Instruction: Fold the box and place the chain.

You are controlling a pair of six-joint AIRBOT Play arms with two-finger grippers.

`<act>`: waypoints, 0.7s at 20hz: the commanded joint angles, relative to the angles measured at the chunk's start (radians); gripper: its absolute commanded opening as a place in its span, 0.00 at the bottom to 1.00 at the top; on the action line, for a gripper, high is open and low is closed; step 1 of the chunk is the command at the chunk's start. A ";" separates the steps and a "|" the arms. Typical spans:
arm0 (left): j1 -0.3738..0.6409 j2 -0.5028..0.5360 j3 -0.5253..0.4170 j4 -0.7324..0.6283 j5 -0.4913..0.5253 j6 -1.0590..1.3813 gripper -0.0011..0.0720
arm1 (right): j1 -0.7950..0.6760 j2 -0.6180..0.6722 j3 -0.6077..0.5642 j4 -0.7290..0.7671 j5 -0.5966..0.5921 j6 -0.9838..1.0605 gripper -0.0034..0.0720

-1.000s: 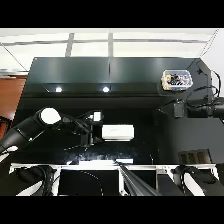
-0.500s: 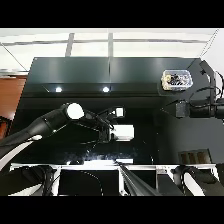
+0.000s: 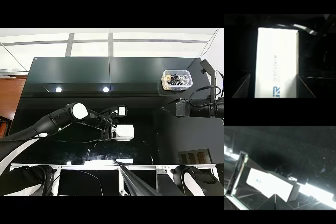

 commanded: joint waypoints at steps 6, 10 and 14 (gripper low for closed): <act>-0.002 -0.004 0.001 0.005 -0.022 -0.002 0.98 | 0.000 0.001 0.000 0.000 -0.009 -0.001 0.06; -0.003 -0.009 0.001 0.005 -0.030 -0.002 0.98 | 0.000 0.001 0.000 0.000 -0.014 -0.001 0.06; -0.016 -0.046 0.000 0.012 -0.031 -0.002 0.99 | 0.000 0.001 0.000 0.000 -0.014 -0.001 0.06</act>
